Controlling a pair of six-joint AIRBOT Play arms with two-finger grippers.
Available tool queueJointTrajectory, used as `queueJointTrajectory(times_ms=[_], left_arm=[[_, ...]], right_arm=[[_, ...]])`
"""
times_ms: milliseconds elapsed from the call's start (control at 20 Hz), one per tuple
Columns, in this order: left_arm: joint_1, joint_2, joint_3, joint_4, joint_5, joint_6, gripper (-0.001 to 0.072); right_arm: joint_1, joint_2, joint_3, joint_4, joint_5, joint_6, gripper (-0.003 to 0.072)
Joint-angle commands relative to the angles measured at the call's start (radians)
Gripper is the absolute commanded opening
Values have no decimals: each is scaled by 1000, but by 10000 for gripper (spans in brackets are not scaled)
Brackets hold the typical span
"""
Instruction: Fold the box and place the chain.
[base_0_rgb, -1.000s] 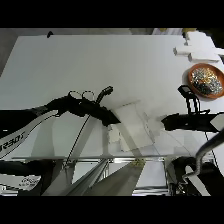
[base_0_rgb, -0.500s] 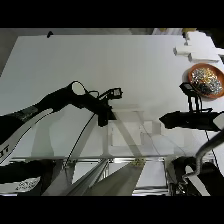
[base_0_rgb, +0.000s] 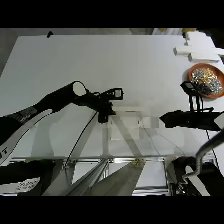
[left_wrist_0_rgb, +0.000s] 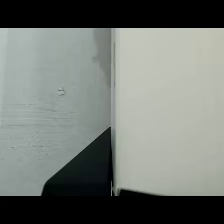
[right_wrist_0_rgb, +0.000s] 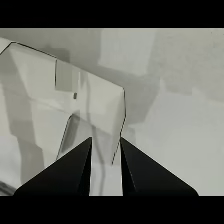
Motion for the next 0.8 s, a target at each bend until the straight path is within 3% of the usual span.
queueJointTrajectory(times_ms=[0,750], left_arm=[[-1,-30,1,7,19,21,4],[0,-42,1,34,58,21,9]], right_arm=[[1,1,1,0,-3,-5,199],[1,1,0,-33,-26,-5,199]])
